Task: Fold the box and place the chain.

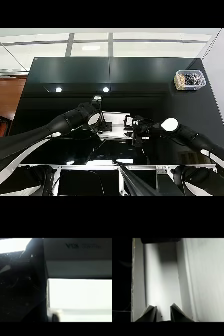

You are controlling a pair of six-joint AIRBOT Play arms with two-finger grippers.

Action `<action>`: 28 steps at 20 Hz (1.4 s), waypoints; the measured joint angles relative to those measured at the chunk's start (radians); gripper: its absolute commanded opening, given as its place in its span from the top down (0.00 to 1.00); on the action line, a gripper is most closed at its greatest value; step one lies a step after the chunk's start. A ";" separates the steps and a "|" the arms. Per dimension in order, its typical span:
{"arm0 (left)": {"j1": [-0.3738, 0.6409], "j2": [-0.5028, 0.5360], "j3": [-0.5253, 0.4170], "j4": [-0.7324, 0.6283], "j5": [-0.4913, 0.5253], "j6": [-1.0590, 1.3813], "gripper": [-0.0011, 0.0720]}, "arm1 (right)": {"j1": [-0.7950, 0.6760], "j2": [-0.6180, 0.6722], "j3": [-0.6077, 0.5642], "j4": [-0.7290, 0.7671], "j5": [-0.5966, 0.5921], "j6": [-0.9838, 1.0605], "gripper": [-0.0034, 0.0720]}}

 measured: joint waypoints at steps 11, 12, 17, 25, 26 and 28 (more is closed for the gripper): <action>0.000 0.000 0.000 -0.004 0.006 -0.003 0.95 | -0.029 0.015 0.004 -0.008 0.006 0.266 0.94; 0.000 0.000 0.000 -0.004 0.006 -0.003 0.95 | -0.057 0.030 0.010 -0.032 0.035 0.357 0.94; 0.000 0.000 0.000 -0.004 0.005 0.000 0.95 | -0.370 0.151 0.048 -0.252 0.366 0.949 0.94; 0.000 0.000 0.000 -0.004 0.000 0.000 0.95 | -0.645 0.163 -0.114 -0.311 0.392 1.472 0.94; 0.000 0.000 0.000 -0.004 0.000 0.000 0.95 | -0.618 0.141 -0.126 -0.288 0.377 1.483 0.94; 0.000 0.000 0.000 -0.004 -0.001 0.000 0.95 | -0.544 0.095 -0.142 -0.205 0.343 1.466 0.94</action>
